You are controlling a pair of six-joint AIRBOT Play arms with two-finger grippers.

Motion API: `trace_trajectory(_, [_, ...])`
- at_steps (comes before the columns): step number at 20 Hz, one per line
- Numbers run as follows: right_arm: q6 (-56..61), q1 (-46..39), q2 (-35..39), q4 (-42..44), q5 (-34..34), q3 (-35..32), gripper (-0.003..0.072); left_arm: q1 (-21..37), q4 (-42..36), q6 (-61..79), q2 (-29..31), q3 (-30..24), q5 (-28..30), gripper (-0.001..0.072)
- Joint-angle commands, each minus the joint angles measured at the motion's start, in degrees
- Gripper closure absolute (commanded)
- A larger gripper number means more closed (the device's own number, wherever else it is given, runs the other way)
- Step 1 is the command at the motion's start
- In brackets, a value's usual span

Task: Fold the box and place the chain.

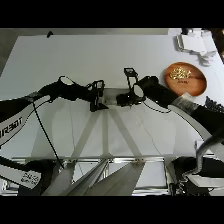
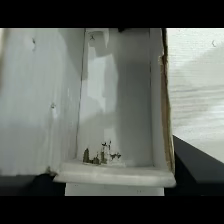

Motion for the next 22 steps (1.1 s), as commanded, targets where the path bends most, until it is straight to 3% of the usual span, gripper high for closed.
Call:
trace_trajectory(1, [5.1,0.3,-1.9,-5.1,6.0,0.8,0.0203,0.0,0.0,0.0,0.0,0.0,0.1,0.0492])
trace_trajectory(3, [10.4,0.3,-2.2,-10.0,6.6,0.8,0.0216,0.0,0.0,0.0,0.0,0.0,0.1,0.0492])
trace_trajectory(5, [12.5,0.3,-2.2,-12.9,6.6,0.8,0.0298,0.0,0.0,0.0,0.0,0.0,0.1,0.0492])
trace_trajectory(10, [14.8,0.3,-2.2,-13.4,4.4,0.8,0.0323,0.0,0.0,0.0,0.0,0.0,0.1,0.0492])
trace_trajectory(11, [15.8,0.4,-2.2,-13.2,3.8,0.8,0.0398,0.0,0.0,0.0,0.0,0.0,0.1,0.0492])
trace_trajectory(14, [16.6,1.6,-2.4,-12.7,1.6,0.8,0.0521,0.0,0.0,0.0,0.0,0.0,0.1,0.0492])
trace_trajectory(16, [17.3,2.1,-3.2,-10.2,0.3,0.8,0.0672,0.0,0.0,0.0,0.0,0.0,0.1,0.0492])
trace_trajectory(20, [17.3,2.1,-4.6,-6.4,0.0,0.8,0.0662,0.0,0.0,0.0,0.0,0.0,0.1,0.0492])
trace_trajectory(21, [17.3,2.1,-4.3,-6.4,-0.5,0.8,0.054,0.0,0.0,0.0,0.0,0.0,0.1,0.0492])
trace_trajectory(22, [16.8,1.9,-3.4,-6.4,-1.0,0.8,0.0345,0.0,0.0,0.0,0.0,0.0,0.1,0.0492])
